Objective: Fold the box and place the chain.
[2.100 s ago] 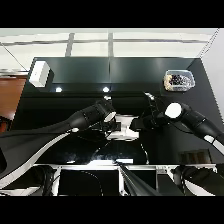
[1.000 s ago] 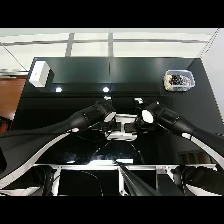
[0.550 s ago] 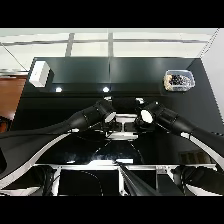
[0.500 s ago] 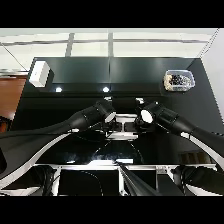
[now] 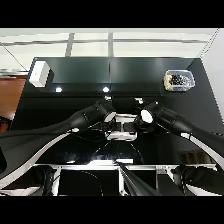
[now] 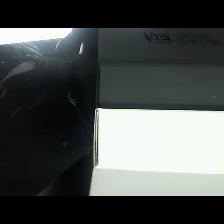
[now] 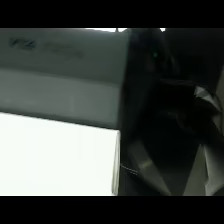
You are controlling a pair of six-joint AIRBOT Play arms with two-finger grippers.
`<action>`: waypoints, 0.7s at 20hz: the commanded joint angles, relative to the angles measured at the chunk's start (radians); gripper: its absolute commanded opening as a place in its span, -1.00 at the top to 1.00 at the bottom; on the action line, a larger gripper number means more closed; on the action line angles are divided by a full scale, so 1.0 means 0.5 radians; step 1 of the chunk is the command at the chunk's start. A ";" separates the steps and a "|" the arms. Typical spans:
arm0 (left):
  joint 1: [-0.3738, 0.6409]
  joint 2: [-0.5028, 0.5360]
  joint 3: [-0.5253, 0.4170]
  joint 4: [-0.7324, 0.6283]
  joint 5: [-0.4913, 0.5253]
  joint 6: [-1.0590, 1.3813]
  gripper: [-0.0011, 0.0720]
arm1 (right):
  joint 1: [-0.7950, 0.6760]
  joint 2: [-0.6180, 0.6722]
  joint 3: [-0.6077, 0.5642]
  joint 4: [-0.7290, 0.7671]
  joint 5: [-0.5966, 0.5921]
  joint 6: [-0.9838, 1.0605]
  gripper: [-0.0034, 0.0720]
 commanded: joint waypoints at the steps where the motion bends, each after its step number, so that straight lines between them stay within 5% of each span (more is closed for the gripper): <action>1: 0.001 0.001 0.001 -0.007 -0.002 -0.008 0.90 | -0.017 0.062 0.039 -0.008 0.069 -0.047 -0.05; 5: 0.002 0.001 0.001 -0.006 -0.008 -0.008 0.90 | -0.063 0.400 0.108 -0.099 0.323 -0.313 -0.05; 9: 0.001 0.001 0.001 -0.007 -0.010 -0.008 0.90 | -0.288 0.778 0.106 -0.549 0.514 -0.426 -0.05; 11: 0.002 0.001 0.001 -0.006 -0.008 -0.008 0.90 | -0.518 0.829 0.106 -0.743 0.443 -0.454 -0.04; 14: 0.002 0.001 0.001 -0.006 -0.005 -0.008 0.90 | -0.901 0.767 0.053 -0.952 -0.031 -0.455 -0.04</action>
